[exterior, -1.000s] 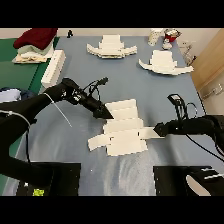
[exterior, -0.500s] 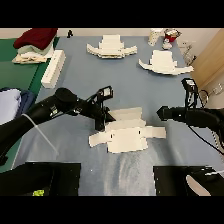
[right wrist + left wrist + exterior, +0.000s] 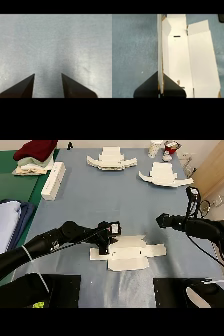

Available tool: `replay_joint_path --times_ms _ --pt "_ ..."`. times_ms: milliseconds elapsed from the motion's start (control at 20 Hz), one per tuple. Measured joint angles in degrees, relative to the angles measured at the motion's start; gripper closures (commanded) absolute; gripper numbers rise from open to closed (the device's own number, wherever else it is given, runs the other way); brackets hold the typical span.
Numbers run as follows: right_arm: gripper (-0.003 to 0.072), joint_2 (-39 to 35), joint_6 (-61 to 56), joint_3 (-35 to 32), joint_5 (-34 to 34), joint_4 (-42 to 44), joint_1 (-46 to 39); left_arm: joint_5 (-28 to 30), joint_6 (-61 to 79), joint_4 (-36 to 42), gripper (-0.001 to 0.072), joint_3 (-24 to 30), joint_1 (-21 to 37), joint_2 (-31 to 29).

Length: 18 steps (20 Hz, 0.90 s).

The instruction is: Fold the box.

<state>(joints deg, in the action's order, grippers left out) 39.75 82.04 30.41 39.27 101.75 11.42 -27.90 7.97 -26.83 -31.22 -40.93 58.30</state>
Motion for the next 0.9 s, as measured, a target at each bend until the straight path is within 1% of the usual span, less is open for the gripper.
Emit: replay_joint_path --times_ms 200,300,400,500,700,800,900 --pt "0.0169 2.12 -0.09 0.00 -0.22 0.48 0.00 2.82 0.63 -0.13 0.0696 1.42 -1.31 -1.62" --pt "0.0171 2.97 -0.11 0.00 -0.24 1.14 0.00 3.96 2.08 -0.68 0.0697 0.85 -1.33 -1.90" --pt "0.0171 3.37 -0.15 0.00 -0.26 1.66 0.00 3.98 3.23 -1.44 0.0696 -0.68 -0.11 -2.03" --pt "0.0171 3.61 -0.15 0.00 -0.33 2.01 0.00 2.60 3.96 -2.19 0.0695 -3.04 2.29 -1.95" --pt "0.0172 3.78 -0.26 0.00 -1.88 2.40 0.00 -3.63 4.50 -3.02 0.0699 -6.82 6.36 -0.90" --pt "0.0171 3.80 -0.85 0.00 -2.78 2.51 0.00 -5.22 4.50 -3.30 0.0700 -6.93 7.10 -0.72" --pt "0.0171 3.80 -1.22 0.00 -3.37 2.58 0.00 -5.29 4.57 -3.34 0.0701 -5.42 7.26 -0.76"
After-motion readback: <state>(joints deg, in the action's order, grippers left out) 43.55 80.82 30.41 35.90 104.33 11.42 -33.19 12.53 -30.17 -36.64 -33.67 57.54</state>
